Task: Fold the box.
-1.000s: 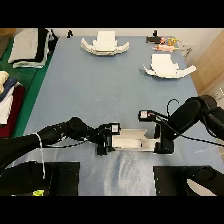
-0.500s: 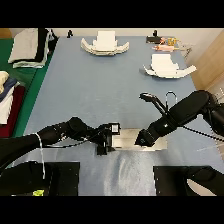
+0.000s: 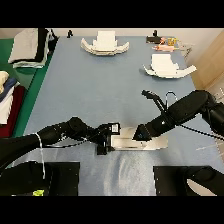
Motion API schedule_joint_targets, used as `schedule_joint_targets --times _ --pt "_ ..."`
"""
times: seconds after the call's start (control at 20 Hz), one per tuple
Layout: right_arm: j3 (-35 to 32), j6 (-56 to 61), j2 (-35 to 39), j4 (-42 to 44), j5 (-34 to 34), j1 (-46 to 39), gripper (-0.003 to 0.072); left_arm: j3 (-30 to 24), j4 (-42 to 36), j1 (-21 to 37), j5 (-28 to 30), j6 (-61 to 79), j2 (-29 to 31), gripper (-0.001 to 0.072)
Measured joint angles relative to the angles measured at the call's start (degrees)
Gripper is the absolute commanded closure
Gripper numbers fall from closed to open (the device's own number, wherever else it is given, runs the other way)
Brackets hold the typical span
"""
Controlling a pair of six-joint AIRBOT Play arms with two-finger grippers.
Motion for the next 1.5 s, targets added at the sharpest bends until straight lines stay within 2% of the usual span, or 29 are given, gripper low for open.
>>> schedule_joint_targets --times 0.05,0.15,0.2,0.25,0.45,0.65,0.75,1.05,1.3,1.5 --pt "0.0 0.7 0.0 -0.9 -0.4 0.0 0.0555 0.0 0.0 0.0 0.0 0.0 0.0 0.0178" --pt "0.0 1.7 0.0 -2.7 -0.4 0.0 0.0555 0.0 0.0 0.0 0.0 0.0 0.0 0.0178" --pt "0.0 2.4 0.2 -4.0 -0.5 0.0 0.0581 0.0 0.0 0.0 0.0 0.0 0.0 0.0178" --pt "0.0 3.2 0.4 -5.2 -0.5 0.0 0.0683 0.0 0.0 0.0 0.0 0.0 0.0 0.0178" --pt "0.0 5.6 2.5 -8.4 -1.4 0.0 0.0684 0.0 0.0 0.0 0.0 0.0 0.0 0.0178" --pt "-0.7 3.5 5.1 -3.3 -1.1 1.5 0.0683 0.0 0.0 0.0 0.0 0.0 0.0 0.0178" --pt "-2.2 2.7 5.4 -1.9 2.2 3.5 0.0684 0.0 0.0 0.0 0.0 0.0 0.0 0.0178" --pt "-4.6 1.6 2.8 -2.7 19.0 6.3 0.0684 0.0 0.0 0.0 0.0 0.0 0.0 0.0178" --pt "-5.2 3.6 0.4 -9.3 25.2 6.6 0.0684 0.0 0.0 0.0 0.0 0.0 0.0 0.0178" --pt "-6.9 4.2 -2.3 -11.1 29.0 6.7 0.0684 0.0 0.0 0.0 0.0 0.0 0.0 0.0178"
